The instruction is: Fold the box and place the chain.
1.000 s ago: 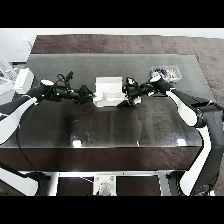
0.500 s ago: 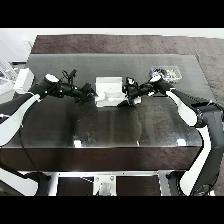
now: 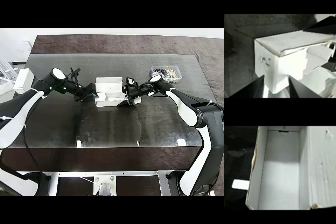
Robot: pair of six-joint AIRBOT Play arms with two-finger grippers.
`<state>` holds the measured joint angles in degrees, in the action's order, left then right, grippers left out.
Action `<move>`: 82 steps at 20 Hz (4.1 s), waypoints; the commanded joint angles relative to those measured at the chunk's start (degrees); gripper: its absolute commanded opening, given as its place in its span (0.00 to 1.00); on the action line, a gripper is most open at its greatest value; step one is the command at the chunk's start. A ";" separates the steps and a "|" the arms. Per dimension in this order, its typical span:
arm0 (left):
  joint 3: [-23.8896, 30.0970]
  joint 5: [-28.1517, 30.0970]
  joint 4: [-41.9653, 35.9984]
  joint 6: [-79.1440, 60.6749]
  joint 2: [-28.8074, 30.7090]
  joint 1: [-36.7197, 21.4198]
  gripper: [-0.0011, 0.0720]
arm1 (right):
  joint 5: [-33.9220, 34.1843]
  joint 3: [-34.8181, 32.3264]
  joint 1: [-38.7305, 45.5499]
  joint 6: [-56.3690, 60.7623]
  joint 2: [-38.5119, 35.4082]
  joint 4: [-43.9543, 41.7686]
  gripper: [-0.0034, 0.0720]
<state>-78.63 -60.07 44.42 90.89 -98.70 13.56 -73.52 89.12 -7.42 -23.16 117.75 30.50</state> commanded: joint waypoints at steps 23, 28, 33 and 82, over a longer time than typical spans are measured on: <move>-5.53 0.98 13.53 12.83 -0.26 5.64 0.51 | -0.02 0.00 0.00 0.02 0.00 -0.02 0.82; -5.53 1.55 14.58 14.19 -0.57 6.40 0.51 | 0.00 0.00 0.00 0.02 0.00 0.00 0.82; -10.19 -2.14 17.20 15.72 -3.69 6.93 0.51 | 0.00 0.00 0.00 0.02 0.00 0.00 0.82; -33.73 -20.52 37.86 27.15 -17.81 13.18 0.50 | 0.00 0.00 0.00 0.02 0.00 -0.02 0.82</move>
<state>-111.11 -79.66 82.19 118.06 -115.63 26.52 -73.49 89.12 -7.46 -23.14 117.75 30.48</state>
